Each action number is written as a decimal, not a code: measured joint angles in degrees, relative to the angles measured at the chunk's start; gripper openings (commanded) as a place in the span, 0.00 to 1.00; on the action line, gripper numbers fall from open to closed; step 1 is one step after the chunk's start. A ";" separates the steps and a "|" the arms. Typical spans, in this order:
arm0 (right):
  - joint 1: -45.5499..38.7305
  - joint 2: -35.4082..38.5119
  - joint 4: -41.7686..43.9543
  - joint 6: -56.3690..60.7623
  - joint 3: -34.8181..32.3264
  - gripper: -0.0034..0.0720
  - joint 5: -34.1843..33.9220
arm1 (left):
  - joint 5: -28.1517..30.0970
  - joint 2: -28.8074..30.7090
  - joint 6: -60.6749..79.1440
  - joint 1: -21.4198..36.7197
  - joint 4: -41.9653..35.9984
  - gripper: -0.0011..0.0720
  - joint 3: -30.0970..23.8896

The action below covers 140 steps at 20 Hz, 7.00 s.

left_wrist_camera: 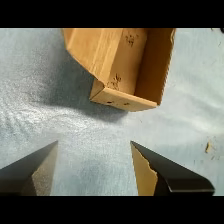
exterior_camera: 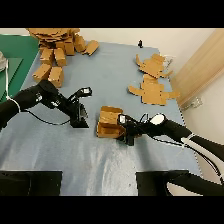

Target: Fold the box.

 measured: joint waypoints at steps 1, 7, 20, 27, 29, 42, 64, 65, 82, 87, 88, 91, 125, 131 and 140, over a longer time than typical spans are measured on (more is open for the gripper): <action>0.00 0.00 0.00 0.00 0.00 0.67 -0.07 | -0.44 -0.24 0.76 -0.39 0.33 0.96 -0.02; 0.00 0.00 -0.15 0.00 0.00 0.67 -0.42 | -0.13 -0.72 3.02 -6.10 5.22 0.96 -0.02; 0.00 0.00 -0.20 0.00 0.00 0.67 -0.57 | -3.28 -0.20 19.08 -3.96 -2.78 0.96 -6.91; 0.00 0.00 -0.17 0.00 0.00 0.67 -0.22 | 11.13 0.07 19.47 -4.00 -7.78 0.96 -9.60; 0.00 0.00 -0.17 0.00 0.00 0.67 -0.13 | 12.83 0.13 19.23 -5.25 -7.78 0.96 -9.29; 0.00 0.00 -0.20 0.00 0.00 0.67 0.02 | 15.02 0.13 18.47 -9.01 -6.43 0.97 -8.87; 0.00 0.00 -0.20 -0.07 0.00 0.67 0.13 | 15.17 0.24 18.01 -12.81 -8.55 0.97 -8.26; 0.00 0.00 -0.20 -0.04 0.00 0.67 0.11 | 15.61 0.24 17.77 -13.14 -8.57 0.97 -8.26; 0.00 0.00 -0.20 -0.04 0.00 0.67 0.07 | 17.07 -0.85 14.78 -14.53 -8.39 0.97 -8.20; 0.00 0.00 -0.24 0.02 -0.02 0.67 0.15 | 17.11 -0.90 14.53 -14.53 -8.22 0.67 -8.20; 0.02 0.00 -0.22 0.02 -0.02 0.67 0.13 | 17.11 -0.90 14.53 -14.53 -8.17 0.67 -8.20; 0.02 0.00 -0.22 0.02 -0.02 0.67 0.11 | 17.11 -0.90 14.53 -14.53 -8.11 0.67 -8.20; -2.62 6.54 -10.34 6.14 0.04 1.00 8.07 | 16.90 -0.90 14.53 -14.53 -7.91 0.67 -8.20; -2.99 20.37 -19.17 15.50 0.04 0.99 9.55 | 16.98 -0.90 14.56 -14.53 -7.93 0.67 -8.20; -2.62 29.77 1.01 35.04 0.04 0.97 14.08 | 17.03 -0.90 14.56 -14.53 -7.93 0.67 -8.20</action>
